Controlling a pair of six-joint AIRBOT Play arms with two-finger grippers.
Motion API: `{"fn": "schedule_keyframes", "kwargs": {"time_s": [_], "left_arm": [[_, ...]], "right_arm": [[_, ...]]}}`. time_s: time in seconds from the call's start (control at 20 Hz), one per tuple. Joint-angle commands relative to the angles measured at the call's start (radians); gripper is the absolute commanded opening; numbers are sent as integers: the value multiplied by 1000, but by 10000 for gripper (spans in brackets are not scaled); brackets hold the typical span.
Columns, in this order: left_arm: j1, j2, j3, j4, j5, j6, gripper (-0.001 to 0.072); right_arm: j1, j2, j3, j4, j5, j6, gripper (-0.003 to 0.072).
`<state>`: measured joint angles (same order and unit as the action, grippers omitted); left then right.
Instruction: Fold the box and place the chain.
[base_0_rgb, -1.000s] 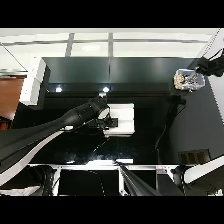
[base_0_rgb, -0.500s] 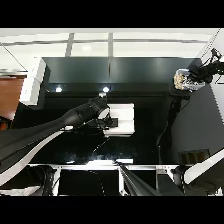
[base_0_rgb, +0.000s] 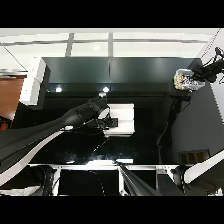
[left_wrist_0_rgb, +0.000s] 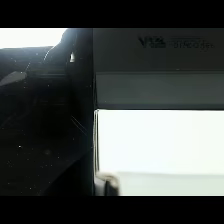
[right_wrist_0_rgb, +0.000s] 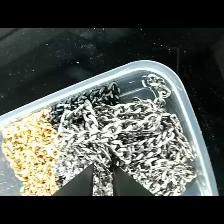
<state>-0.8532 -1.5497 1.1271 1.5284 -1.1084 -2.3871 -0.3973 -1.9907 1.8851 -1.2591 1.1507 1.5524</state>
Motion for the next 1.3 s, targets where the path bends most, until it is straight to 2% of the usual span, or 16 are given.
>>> {"fn": "schedule_keyframes", "kwargs": {"time_s": [0.0, 0.1, 0.15, 0.3, 0.65, 0.95, 1.05, 1.15, 1.25], "left_arm": [[1, 0, 0, 0, 0, 0, 29], [1, 0, 0, 0, 0, 0, 29], [1, 0, 0, 0, -1, 0, 29], [1, 0, 0, 0, -1, 0, 29], [1, 0, 0, 0, 0, 0, 29], [1, 0, 0, 0, 0, 0, 29], [1, 0, 0, 0, 0, 0, 29], [1, 0, 0, 0, 0, 0, 29], [1, 0, 0, 0, 0, 0, 29]], "right_arm": [[8, -13, 0, -5, -7, 0, 136], [15, -22, 0, -5, -5, 0, 119], [19, -22, 1, -6, -3, -2, 21], [18, 21, 1, -17, 10, -5, 19], [-2, 244, 1, -34, 51, -45, 19], [-4, 376, 11, -35, -24, -50, 19], [-4, 396, 56, -31, -40, -50, 19], [-4, 398, 168, -15, -45, -50, 19], [-4, 415, 256, 6, -105, -50, 18]]}}
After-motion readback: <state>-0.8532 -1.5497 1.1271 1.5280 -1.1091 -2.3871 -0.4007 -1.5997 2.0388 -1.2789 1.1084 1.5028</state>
